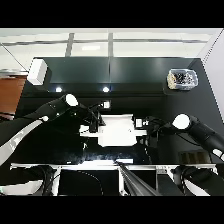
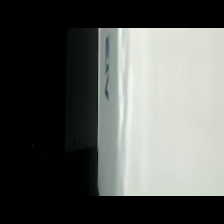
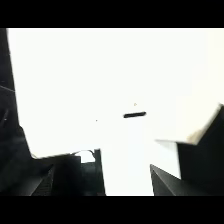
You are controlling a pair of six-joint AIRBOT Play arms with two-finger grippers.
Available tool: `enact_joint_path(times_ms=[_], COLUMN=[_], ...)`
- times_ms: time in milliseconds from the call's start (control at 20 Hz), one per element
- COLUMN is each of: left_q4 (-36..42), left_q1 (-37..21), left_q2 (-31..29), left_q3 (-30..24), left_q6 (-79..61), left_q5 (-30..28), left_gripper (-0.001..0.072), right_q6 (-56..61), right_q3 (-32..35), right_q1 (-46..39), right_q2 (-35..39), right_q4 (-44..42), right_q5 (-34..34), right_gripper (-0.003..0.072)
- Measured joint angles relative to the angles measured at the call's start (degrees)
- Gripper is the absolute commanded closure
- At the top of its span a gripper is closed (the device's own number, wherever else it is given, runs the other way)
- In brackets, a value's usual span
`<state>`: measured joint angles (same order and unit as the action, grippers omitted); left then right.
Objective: Fold the box and place the chain.
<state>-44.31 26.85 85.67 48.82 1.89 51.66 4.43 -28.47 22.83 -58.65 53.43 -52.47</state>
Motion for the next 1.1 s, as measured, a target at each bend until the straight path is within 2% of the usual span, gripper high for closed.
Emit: enact_joint_path(times_ms=[350,800,1100], left_q4=[0.00,0.02,0.02], left_q1=[0.00,0.00,0.00], left_q2=[0.00,0.00,0.00], left_q3=[0.00,0.00,0.00], left_q6=[0.00,0.00,0.02], left_q5=[-0.11,-0.20,-0.20], left_gripper=[0.0678,0.0679,0.0679], right_q6=[-0.59,1.60,5.64], right_q3=[0.39,2.08,0.74], right_q1=[3.87,9.18,9.86], right_q2=[-0.50,-0.52,-0.15], right_q4=[-1.99,-5.57,-6.91], right_q5=[0.00,6.71,10.51], right_gripper=[-0.0017,-0.0017,-0.0019])
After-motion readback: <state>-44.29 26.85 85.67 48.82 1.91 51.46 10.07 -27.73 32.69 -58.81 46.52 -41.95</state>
